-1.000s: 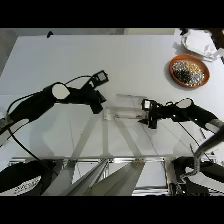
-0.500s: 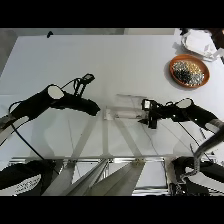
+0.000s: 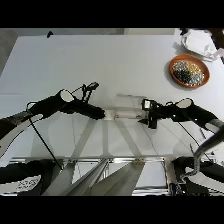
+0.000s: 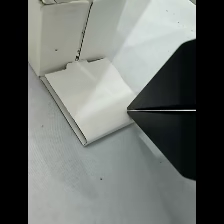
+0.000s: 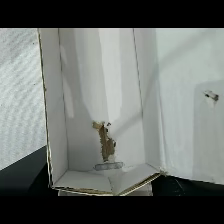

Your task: Fold the box and place the chain.

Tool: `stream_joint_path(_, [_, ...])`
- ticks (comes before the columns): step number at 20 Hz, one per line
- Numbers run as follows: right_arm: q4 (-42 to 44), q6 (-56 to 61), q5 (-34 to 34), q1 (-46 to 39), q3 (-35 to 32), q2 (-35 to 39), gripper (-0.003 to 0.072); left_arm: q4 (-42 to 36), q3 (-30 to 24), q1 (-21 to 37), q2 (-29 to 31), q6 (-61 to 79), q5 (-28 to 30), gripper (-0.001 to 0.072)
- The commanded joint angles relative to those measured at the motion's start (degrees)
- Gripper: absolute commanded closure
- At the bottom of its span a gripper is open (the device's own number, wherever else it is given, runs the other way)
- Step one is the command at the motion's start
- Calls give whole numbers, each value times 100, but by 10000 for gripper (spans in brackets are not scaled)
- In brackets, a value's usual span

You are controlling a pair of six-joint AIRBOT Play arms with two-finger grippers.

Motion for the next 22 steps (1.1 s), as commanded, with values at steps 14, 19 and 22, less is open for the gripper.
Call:
stream_joint_path(14, [2, 2, 2, 0, 4, 4, 408, 835, -7, 212, 369, -702, 52, 705])
stream_joint_path(19, [2, 2, 2, 2, 4, 4, 408, 660, -4, -46, 155, -638, 203, 698])
stream_joint_path(22, [2, 2, 2, 0, 4, 4, 408, 302, -4, -131, 157, -372, 264, 697])
